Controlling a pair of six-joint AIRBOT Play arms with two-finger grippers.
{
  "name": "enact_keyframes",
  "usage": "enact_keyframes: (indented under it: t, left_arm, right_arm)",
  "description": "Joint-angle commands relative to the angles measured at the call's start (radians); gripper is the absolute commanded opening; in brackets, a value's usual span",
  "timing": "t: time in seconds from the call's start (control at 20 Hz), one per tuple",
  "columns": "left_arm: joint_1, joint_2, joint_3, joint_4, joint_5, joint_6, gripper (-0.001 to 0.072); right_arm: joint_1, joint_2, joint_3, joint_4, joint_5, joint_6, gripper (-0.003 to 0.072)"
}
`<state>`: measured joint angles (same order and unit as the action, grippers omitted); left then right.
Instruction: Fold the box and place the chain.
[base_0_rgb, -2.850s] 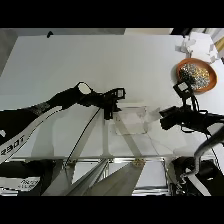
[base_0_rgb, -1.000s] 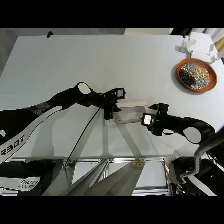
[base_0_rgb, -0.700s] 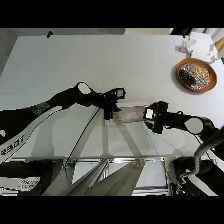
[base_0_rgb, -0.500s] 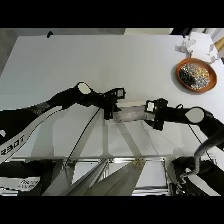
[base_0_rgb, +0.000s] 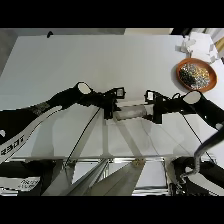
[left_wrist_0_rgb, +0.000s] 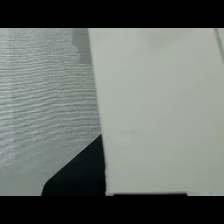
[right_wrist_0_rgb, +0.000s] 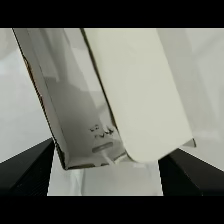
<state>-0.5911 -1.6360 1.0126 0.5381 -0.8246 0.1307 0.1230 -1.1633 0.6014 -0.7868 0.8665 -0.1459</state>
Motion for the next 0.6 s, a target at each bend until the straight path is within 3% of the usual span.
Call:
enact_keyframes:
  t: [0.0,0.55]
  left_arm:
    - [-0.001,0.0,-0.001,0.0,-0.002,0.0,0.0011]
    - [-0.001,0.0,-0.001,0.0,-0.002,0.0,0.0011]
  right_arm:
    - [-0.007,-0.047,0.008,0.072,0.01,-0.084,0.0686]
    - [-0.006,-0.097,0.003,0.038,0.068,-0.095,0.0654]
